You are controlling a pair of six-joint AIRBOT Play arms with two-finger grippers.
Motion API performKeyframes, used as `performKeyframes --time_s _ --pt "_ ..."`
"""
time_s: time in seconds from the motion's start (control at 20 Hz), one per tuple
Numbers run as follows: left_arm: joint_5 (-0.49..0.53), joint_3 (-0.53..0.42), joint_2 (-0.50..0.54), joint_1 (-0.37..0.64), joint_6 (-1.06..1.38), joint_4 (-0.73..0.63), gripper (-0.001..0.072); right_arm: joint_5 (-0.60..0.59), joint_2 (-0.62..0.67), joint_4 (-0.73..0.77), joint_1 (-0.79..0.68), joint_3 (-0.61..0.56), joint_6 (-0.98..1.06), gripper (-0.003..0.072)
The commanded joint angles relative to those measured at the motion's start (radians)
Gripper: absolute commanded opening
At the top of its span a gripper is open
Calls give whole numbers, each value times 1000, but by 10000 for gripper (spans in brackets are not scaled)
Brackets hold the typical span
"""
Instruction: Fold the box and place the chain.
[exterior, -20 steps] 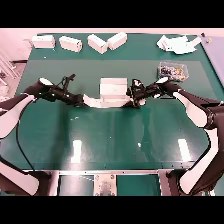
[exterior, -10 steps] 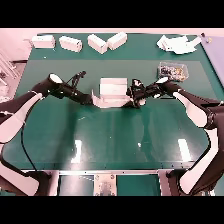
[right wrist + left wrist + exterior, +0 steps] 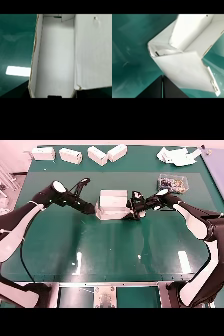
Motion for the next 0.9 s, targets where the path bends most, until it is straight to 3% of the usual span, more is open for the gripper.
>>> performKeyframes --time_s 0.0,0.55,0.6,0.65,0.85 --pt "43 10 11 -37 -11 47 19 0 0 0 1 0 0 336" --pt "60 31 14 -47 -11 100 38 0 0 0 1 0 0 335" --pt "61 31 14 -47 -11 95 253 0 0 0 1 0 0 335" --pt "60 31 14 -47 -11 92 298 0 0 0 1 0 0 335" --pt "58 31 14 -47 -11 70 298 0 0 0 1 0 0 335"
